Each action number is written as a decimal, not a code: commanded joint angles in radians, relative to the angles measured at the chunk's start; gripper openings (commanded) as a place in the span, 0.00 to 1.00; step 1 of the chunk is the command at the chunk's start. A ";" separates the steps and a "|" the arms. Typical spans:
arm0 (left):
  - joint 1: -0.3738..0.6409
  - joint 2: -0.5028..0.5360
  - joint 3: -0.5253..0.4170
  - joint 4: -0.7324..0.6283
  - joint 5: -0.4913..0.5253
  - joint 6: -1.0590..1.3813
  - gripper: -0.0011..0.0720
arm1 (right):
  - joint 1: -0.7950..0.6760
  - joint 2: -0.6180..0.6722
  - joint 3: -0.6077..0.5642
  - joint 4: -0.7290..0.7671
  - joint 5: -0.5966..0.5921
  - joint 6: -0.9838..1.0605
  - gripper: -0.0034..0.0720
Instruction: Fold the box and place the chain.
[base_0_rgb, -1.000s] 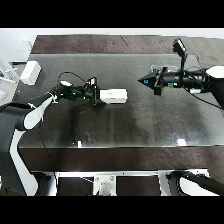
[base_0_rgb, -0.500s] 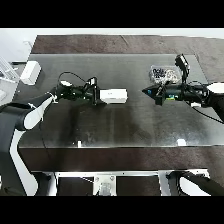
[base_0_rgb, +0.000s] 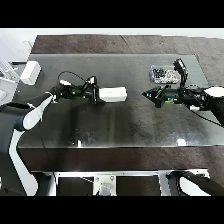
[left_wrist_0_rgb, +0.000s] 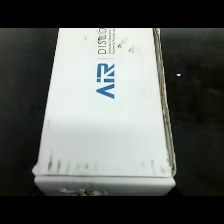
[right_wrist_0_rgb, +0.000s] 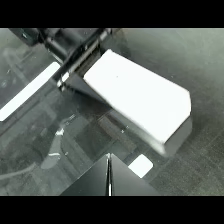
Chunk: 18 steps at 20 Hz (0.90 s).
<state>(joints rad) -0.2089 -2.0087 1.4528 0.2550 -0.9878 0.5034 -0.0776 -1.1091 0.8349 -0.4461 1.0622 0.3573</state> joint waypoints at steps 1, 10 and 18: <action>0.014 0.058 0.005 -0.032 -0.019 -0.094 0.04 | -0.001 0.001 -0.002 0.000 0.000 0.003 0.06; 0.244 0.401 0.003 0.145 0.172 -0.422 0.03 | 0.000 0.001 -0.002 0.043 0.000 0.010 0.06; 0.583 0.444 -0.031 0.218 0.414 -0.705 0.03 | 0.000 0.001 -0.002 0.045 0.000 0.010 0.06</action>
<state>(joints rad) 0.2729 -1.5753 1.4403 0.4480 -0.6777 -0.1116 -0.0780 -1.1088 0.8337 -0.4030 1.0615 0.3672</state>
